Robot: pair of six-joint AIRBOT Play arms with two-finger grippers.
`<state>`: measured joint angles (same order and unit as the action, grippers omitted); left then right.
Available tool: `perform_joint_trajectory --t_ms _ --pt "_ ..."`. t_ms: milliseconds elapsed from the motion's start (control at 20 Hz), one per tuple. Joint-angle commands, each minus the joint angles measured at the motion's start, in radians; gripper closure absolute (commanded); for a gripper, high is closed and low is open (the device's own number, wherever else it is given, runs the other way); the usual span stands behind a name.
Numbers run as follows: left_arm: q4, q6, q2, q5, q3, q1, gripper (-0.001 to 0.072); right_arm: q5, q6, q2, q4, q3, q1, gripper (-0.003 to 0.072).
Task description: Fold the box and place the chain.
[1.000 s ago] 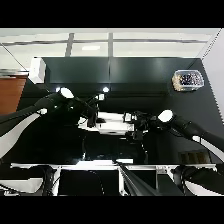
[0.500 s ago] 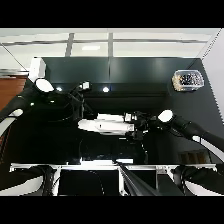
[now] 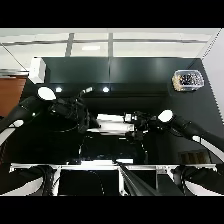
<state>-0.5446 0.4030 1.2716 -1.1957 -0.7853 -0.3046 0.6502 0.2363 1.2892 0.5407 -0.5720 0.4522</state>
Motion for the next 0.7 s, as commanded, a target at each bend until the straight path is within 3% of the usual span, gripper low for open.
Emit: perform_joint_trajectory --t_ms 0,100,200,450,650 --pt "0.285 -0.049 0.005 0.312 0.042 -0.005 0.0682 0.000 0.000 0.001 0.000 0.000 0.001 0.0259" --pt "0.308 -0.103 0.035 0.438 0.042 -0.007 0.0682 0.000 0.000 0.001 0.000 0.000 0.001 0.0259" --pt "0.255 -0.135 0.082 0.452 0.041 -0.007 0.0682 0.000 0.000 0.001 0.000 0.000 0.001 0.0259" --pt "0.076 -0.129 0.144 0.338 0.042 -0.007 0.0682 0.000 0.000 0.001 0.000 0.000 0.001 0.0259" --pt "-0.006 -0.108 0.136 0.321 0.025 -0.004 0.0683 0.000 0.000 0.001 0.000 0.000 0.001 0.0259"
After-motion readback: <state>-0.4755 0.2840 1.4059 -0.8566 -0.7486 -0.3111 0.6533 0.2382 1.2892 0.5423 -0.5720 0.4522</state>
